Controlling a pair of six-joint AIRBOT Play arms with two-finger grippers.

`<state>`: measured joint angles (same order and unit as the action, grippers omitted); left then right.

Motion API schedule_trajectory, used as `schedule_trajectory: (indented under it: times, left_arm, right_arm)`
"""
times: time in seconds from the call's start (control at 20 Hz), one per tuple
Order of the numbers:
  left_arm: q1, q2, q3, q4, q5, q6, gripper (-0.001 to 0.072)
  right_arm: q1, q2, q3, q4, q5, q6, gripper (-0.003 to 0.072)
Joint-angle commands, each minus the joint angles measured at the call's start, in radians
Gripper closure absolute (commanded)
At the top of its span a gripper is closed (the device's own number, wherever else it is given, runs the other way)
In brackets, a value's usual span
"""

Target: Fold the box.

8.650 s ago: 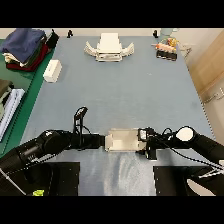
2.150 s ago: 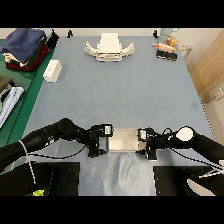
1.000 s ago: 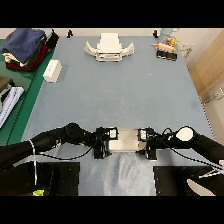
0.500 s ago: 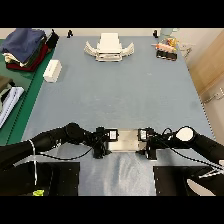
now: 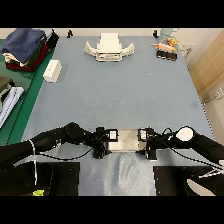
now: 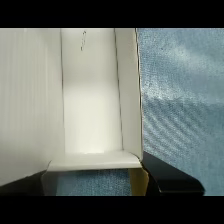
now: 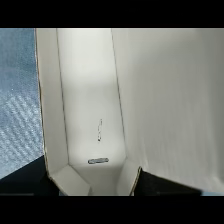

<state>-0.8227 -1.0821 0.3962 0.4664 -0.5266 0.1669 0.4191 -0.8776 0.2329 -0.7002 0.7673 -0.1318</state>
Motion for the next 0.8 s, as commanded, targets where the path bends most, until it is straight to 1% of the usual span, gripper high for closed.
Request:
schedule_trajectory:
  times: [0.0,0.35,0.4,0.45,0.5,0.6,0.75]
  left_arm:
    - [0.0,-0.001,0.0,0.001,-0.007,0.001,0.0289]
    - [0.0,-0.001,0.0,0.001,-0.006,0.001,0.029]
    - [0.0,-0.001,0.0,0.001,-0.006,0.001,0.0289]
    - [0.0,-0.001,0.0,0.001,-0.006,0.001,0.0289]
    - [0.0,-0.001,0.0,0.001,-0.007,0.001,0.0289]
    - [0.0,-0.001,0.0,0.001,-0.007,0.001,0.0289]
    - [0.0,-0.001,0.0,0.001,-0.006,0.001,0.0289]
  right_arm:
    - [0.001,0.0,0.001,0.0,0.0,0.0,0.0183]
    - [0.001,0.0,0.001,0.0,0.0,0.0,0.0182]
    - [0.001,0.0,0.001,0.0,0.002,0.001,0.0173]
    - [0.001,0.0,0.001,0.02,0.003,0.011,0.0036]
    - [0.001,0.001,0.001,0.047,0.006,0.032,-0.0034]
    - [0.001,0.0,0.001,0.019,0.041,0.076,-0.0034]
    - [0.001,0.002,0.003,-0.007,0.036,0.076,-0.0034]
